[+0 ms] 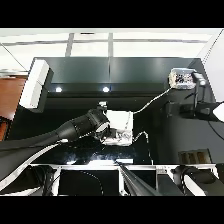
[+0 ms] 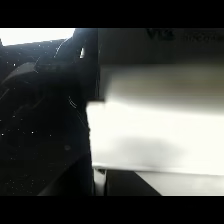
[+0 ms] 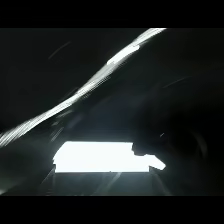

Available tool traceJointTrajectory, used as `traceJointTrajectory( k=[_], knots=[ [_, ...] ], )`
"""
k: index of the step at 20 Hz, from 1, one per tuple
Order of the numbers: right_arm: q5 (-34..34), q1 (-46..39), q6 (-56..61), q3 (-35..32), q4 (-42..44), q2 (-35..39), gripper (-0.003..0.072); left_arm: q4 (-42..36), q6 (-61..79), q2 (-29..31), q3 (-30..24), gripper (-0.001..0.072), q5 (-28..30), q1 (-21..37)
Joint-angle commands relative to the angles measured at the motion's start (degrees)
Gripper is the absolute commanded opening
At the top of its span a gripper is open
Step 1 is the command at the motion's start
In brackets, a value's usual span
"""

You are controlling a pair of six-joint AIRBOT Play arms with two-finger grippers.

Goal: Fold the box and place the chain.

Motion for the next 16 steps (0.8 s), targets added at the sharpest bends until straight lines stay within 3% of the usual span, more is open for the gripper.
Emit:
traceJointTrajectory(
  k=[1, 6, 12, 14, 16],
  knots=[
    [-12.0, -6.4, 4.4, -0.8, -4.8, -5.8, 0.0687, 0.0, 0.0, 0.0, 0.0, 0.0033, 0.0, 0.0],
    [-22.2, -7.6, 15.2, 4.9, -4.8, -23.8, 0.0686, 0.0, 0.0, 0.0, 0.0, 0.0034, 0.0, 0.0],
    [-23.7, -7.6, 17.6, 20.2, 0.7, -42.4, 0.0684, 0.0, 0.0, 0.0, 0.0, 0.0033, 0.0, 0.0],
    [-23.8, -7.6, 17.6, 23.1, 2.8, -45.4, 0.0557, 0.0, 0.0, 0.0, 0.0, 0.0033, 0.0, 0.0],
    [-23.6, -7.6, 17.6, 24.1, 3.2, -46.4, 0.0523, 0.0, 0.0, 0.0, 0.0, 0.0033, 0.0, 0.0]
  ],
)
